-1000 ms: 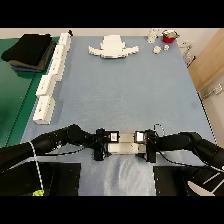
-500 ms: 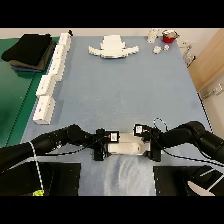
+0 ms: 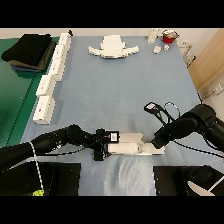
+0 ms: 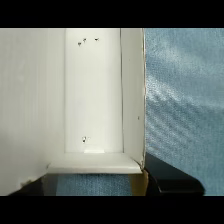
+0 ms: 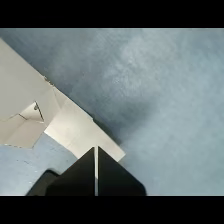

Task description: Fold the box.

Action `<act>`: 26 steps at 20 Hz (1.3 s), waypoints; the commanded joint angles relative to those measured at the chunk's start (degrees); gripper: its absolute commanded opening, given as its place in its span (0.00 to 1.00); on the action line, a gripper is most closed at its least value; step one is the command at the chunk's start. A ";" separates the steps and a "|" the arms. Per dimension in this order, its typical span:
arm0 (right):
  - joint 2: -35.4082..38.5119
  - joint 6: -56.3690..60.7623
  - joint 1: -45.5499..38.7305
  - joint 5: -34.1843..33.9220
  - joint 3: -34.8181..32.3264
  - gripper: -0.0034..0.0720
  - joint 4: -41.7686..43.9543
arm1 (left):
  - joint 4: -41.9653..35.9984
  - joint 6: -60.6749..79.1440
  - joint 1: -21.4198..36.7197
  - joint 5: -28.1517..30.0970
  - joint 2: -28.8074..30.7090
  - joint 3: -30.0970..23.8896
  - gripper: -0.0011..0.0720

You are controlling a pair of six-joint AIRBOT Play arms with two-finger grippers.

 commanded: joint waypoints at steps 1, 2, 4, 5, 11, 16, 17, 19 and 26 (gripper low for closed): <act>0.04 20.70 0.07 -5.44 1.44 0.05 12.13 | 0.00 0.00 -0.04 0.04 0.00 -0.02 0.71; 0.04 20.63 0.37 -3.19 1.44 0.05 19.61 | 0.00 0.00 -0.04 0.04 0.00 -0.02 0.71; 0.02 20.68 2.71 7.61 1.14 0.05 29.90 | 0.00 0.00 -0.04 0.04 0.00 -0.02 0.71; -0.13 21.33 4.50 14.27 1.05 0.05 31.32 | 0.00 0.00 -0.04 0.07 0.00 -0.02 0.71; -8.00 25.29 8.09 34.97 1.07 0.11 29.42 | 0.00 0.00 -0.04 0.04 0.00 -0.02 0.71; -16.72 25.05 8.15 35.52 1.09 0.16 28.96 | 0.02 -0.02 -0.04 0.04 0.00 -0.02 0.71; -17.88 24.79 8.15 35.56 1.09 0.15 28.94 | 0.00 0.00 -0.04 0.04 0.00 -0.02 0.71; -19.08 22.40 8.15 35.63 1.09 0.07 28.89 | 0.02 0.00 -0.04 0.04 0.00 -0.02 0.71; -18.86 16.20 8.15 36.41 1.11 0.07 27.93 | 0.00 0.00 -0.04 0.04 0.00 -0.02 0.71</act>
